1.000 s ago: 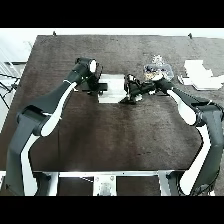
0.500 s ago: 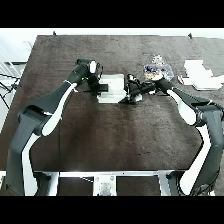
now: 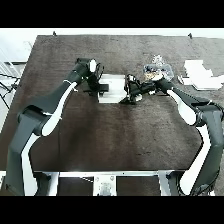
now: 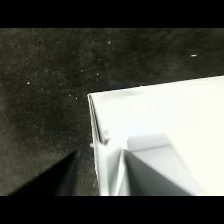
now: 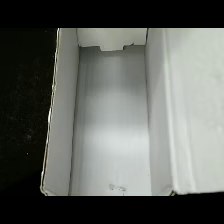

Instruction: Fold the box and place the chain.

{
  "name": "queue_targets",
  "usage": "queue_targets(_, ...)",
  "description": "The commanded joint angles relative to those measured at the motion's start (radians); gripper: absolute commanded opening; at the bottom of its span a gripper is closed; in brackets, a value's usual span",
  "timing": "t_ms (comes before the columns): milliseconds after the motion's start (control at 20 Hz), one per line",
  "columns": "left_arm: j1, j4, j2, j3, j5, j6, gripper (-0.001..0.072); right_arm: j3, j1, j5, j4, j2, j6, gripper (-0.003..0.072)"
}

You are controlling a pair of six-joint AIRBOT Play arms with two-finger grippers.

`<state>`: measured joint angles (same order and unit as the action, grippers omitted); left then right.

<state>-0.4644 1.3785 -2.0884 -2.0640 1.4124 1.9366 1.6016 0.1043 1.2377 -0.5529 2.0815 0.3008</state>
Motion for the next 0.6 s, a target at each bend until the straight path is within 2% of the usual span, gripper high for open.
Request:
queue_targets(0,0.001,0.036,0.037,-0.005,0.029,-0.008,0.0502,0.000,0.000,0.002,0.002,0.000,-0.001,0.0582)
queue_targets(150,0.018,0.039,0.099,-0.005,0.035,-0.048,0.0504,0.000,0.000,0.002,0.002,0.000,-0.001,0.0582)
queue_targets(350,0.061,0.023,0.197,-0.002,0.039,-0.226,0.0503,0.000,0.000,0.002,0.002,0.000,-0.001,0.0583)
queue_targets(450,0.083,0.023,0.223,0.002,0.048,-0.239,0.0503,0.000,0.000,0.002,0.002,0.000,-0.001,0.0582)
queue_targets(550,0.088,-0.032,0.224,0.006,0.022,-0.206,0.0502,0.000,0.000,0.002,0.002,0.000,-0.001,0.0582)
